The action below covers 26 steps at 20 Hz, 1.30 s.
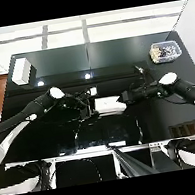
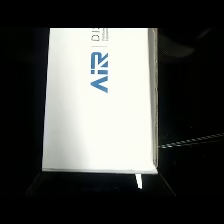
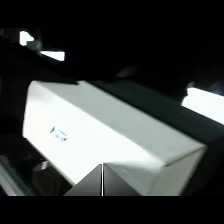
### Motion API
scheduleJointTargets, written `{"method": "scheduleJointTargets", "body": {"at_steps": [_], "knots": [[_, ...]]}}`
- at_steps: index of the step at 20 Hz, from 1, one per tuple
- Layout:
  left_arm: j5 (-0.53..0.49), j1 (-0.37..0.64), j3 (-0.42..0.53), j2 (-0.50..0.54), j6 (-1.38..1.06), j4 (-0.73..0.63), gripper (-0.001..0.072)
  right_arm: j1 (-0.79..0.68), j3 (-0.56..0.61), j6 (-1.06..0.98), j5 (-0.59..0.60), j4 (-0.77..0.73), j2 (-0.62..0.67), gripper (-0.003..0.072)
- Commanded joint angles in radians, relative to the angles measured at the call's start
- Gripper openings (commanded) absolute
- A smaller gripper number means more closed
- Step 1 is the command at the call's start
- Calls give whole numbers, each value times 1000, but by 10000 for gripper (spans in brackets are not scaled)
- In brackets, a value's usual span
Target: Fold the box and place the chain.
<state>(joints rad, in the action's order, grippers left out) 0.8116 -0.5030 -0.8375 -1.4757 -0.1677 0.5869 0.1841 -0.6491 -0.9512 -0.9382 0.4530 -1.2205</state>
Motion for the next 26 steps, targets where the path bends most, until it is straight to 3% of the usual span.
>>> {"method": "scheduleJointTargets", "body": {"at_steps": [1,6,8,12,17,22,26], "knots": [[-26,0,0,0,-3,-8,351,-61,-84,24,-217,-26,41,15],[-105,0,-1,0,-3,-106,376,-320,-117,6,-320,35,203,15],[-70,3,-2,4,6,-101,718,-425,-117,2,-377,53,247,15],[42,6,-43,38,19,-72,718,-579,-117,1,-490,73,291,15],[16,-30,-131,60,23,-101,717,-599,-117,2,-505,100,292,15],[-99,-129,-242,-48,208,-136,714,-599,-117,10,-480,101,292,15],[-97,-133,-291,-132,380,-134,715,-599,-117,21,-478,102,292,16]]}}
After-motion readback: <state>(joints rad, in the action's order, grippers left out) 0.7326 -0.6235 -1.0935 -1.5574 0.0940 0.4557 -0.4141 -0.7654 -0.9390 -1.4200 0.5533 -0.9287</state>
